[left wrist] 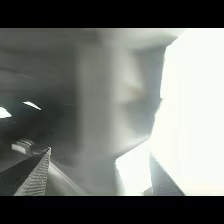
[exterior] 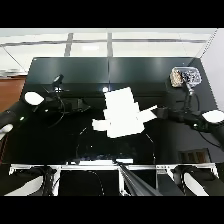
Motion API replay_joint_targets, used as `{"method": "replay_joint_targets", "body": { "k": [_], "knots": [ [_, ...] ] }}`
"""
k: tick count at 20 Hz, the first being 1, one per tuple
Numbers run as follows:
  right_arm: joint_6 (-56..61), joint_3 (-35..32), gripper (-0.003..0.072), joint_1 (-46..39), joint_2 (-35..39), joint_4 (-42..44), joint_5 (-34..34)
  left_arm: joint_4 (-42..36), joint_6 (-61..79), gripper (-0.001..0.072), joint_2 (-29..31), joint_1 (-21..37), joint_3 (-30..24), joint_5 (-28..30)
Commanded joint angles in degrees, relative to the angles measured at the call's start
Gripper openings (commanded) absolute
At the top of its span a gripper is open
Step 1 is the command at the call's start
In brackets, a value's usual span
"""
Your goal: Fold the box and place the chain.
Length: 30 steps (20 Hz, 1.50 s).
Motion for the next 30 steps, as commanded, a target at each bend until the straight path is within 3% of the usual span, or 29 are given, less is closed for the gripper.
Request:
{"method": "replay_joint_targets", "body": {
  "k": [1, 4, 10, 11, 12, 13, 18, 19, 21, 25, 27, 29, 30],
  "knots": [
    [1.9, -1.8, 0.0013, 9.2, 0.5, 0.9, -8.8, -23.7, 18.3, 0.0699, -12.7, 2.6, 3.7, -13.9],
    [1.9, -1.8, 0.0013, 9.9, 0.5, 0.9, -8.5, -19.5, 17.7, 0.0696, -19.6, 1.1, 8.5, -17.8],
    [1.9, -1.8, 0.0013, 9.9, 0.5, 0.9, -7.7, -18.3, 19.7, 0.0694, -29.3, -4.3, 16.6, -26.2],
    [1.9, -1.8, 0.0014, 9.9, 0.5, 0.9, -7.5, -15.2, 19.7, 0.0650, -30.4, -4.7, 18.7, -28.0],
    [1.9, -1.8, 0.0013, 9.9, 0.5, 0.9, -7.2, -11.9, 19.5, 0.0530, -31.2, -4.9, 20.7, -29.4],
    [1.9, -1.8, 0.0013, 9.9, 0.5, 0.9, -6.8, -8.8, 19.3, 0.0505, -31.7, -5.0, 22.7, -30.7],
    [1.9, -1.8, 0.0013, 9.9, 0.5, 0.7, -5.2, -8.3, 23.4, 0.0501, -35.1, -6.4, 29.0, -38.4],
    [1.9, -1.8, 0.0013, 9.9, 0.5, 0.6, -5.1, -8.2, 24.1, 0.0464, -35.8, -7.0, 30.1, -40.1],
    [1.9, -1.8, 0.0013, 9.9, 0.5, 0.5, -5.1, -7.4, 24.9, 0.0398, -36.4, -7.9, 31.1, -40.5],
    [1.8, -1.8, 0.0013, 9.9, 0.5, 0.4, -5.1, -9.3, 25.0, 0.0386, -36.9, -8.2, 31.3, -40.1],
    [1.9, -1.8, 0.0013, 9.9, 0.5, 0.4, -5.1, -9.1, 25.7, 0.0132, -37.4, -8.2, 31.4, -42.0],
    [1.5, -1.8, 0.0015, 9.9, 0.5, 0.4, -5.2, -9.0, 27.0, 0.0065, -38.0, -8.1, 31.8, -45.0],
    [0.4, -1.6, 0.0124, 9.9, 0.5, 0.2, -5.1, -8.9, 27.2, 0.0025, -38.0, -8.1, 32.1, -45.5]
  ]
}}
